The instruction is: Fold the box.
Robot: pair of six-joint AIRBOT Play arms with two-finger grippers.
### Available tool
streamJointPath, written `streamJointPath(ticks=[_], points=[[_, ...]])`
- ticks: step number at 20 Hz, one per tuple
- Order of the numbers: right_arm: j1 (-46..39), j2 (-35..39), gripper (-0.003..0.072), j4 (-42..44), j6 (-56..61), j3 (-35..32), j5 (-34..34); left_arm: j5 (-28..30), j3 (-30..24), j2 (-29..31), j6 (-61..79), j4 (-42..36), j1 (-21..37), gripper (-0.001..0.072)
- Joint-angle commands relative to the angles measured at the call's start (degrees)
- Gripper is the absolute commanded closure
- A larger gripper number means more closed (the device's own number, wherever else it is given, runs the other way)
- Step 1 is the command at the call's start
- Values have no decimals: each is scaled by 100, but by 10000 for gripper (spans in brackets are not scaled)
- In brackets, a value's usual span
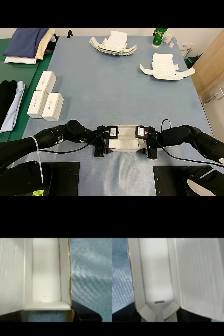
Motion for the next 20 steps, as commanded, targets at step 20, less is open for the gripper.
streamJointPath(ticks=[20], points=[[-2, -9, 200, 33, 4, 26, 4, -7, 0, -4, -4, 4, 0, 258]])
